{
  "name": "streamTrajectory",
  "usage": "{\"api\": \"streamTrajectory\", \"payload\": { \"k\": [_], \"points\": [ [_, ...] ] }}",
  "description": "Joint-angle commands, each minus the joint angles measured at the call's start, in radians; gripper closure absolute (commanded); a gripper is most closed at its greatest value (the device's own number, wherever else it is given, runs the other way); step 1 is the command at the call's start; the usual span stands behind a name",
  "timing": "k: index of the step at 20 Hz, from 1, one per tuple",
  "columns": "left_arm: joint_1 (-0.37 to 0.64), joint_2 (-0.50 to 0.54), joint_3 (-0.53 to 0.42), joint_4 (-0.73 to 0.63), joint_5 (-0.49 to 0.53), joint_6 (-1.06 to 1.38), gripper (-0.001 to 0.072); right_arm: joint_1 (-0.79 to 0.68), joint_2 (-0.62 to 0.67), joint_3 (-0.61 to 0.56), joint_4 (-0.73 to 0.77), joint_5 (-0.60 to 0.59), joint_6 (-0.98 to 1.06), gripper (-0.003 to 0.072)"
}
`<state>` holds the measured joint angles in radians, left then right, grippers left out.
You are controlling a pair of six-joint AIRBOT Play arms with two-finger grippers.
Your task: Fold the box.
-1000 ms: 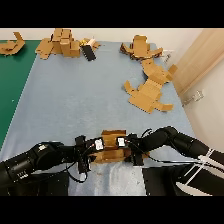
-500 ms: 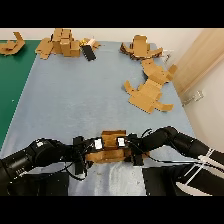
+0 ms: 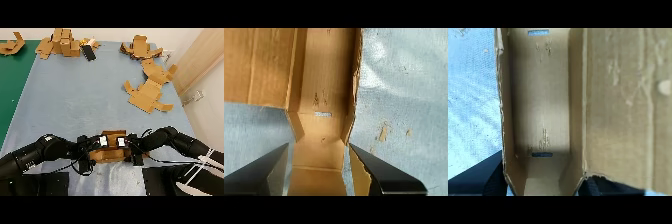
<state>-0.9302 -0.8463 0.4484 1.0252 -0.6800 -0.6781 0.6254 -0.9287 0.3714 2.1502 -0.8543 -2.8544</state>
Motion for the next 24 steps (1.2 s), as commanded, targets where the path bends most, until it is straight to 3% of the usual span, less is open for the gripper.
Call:
{"api": "streamTrajectory", "payload": {
  "k": [1,15,16,17,21,22,23,24],
  "points": [
    [0.001,-0.018,0.013,-0.015,-0.003,0.01,0.0126,0.0,0.0,0.001,0.0,0.0,0.0,0.0238],
    [0.001,-0.052,0.014,-0.076,0.048,0.039,0.0139,0.0,0.0,0.001,0.0,0.0,0.0,0.0238],
    [0.001,-0.052,0.014,-0.082,0.051,0.039,0.0291,0.0,0.0,0.001,0.0,0.0,0.0,0.0238],
    [0.001,-0.052,0.014,-0.082,0.049,0.039,0.034,0.0,0.0,0.001,0.0,0.0,0.0,0.0238],
    [0.001,-0.052,0.014,-0.087,0.051,0.039,0.0341,0.0,0.0,0.001,0.0,0.0,0.0,0.0238],
    [0.001,-0.052,0.014,-0.094,0.052,0.039,0.038,0.0,0.0,0.001,0.0,0.0,0.0,0.0238],
    [0.001,-0.052,0.014,-0.106,0.052,0.039,0.0474,0.0,0.0,0.001,0.0,0.0,0.0,0.0238],
    [0.001,-0.052,0.014,-0.115,0.052,0.042,0.0477,0.0,0.0,0.001,0.0,0.0,0.0,0.0238]
  ]
}}
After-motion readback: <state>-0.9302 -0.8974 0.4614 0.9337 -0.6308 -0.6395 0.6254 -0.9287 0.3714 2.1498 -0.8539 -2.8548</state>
